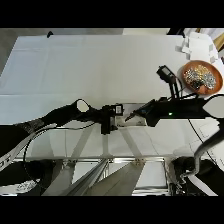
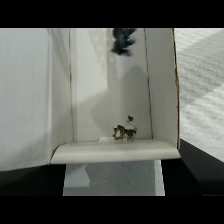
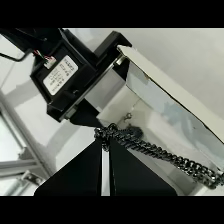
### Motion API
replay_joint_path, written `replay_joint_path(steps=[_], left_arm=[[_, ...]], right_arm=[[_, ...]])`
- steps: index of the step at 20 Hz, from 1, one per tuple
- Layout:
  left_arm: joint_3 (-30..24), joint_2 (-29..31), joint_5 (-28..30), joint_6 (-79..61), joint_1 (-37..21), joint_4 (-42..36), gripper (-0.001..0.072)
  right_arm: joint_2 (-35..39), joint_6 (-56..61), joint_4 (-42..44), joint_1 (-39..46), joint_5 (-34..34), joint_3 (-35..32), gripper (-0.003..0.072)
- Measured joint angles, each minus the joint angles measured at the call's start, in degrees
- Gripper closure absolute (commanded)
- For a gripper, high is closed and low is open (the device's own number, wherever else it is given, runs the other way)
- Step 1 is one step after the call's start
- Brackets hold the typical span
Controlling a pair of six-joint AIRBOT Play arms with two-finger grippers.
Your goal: Fold the box and place the chain.
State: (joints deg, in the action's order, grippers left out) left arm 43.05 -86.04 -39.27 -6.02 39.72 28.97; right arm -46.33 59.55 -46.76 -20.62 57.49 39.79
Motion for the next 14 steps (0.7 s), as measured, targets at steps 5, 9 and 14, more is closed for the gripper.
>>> replay_joint_path(steps=[5,9,14], left_arm=[[0.0,0.0,0.0,0.0,0.0,0.0,0.0435],[0.0,0.0,0.0,0.0,0.0,0.0,0.0435],[0.0,0.0,0.0,0.0,0.0,0.0,0.0435]], right_arm=[[-4.6,0.3,-2.7,-4.8,-4.9,-2.2,0.0672],[-8.7,0.5,-3.7,-7.5,-8.2,-2.9,0.0672],[-13.6,0.6,-4.3,-10.6,-11.1,-3.0,0.0671]])
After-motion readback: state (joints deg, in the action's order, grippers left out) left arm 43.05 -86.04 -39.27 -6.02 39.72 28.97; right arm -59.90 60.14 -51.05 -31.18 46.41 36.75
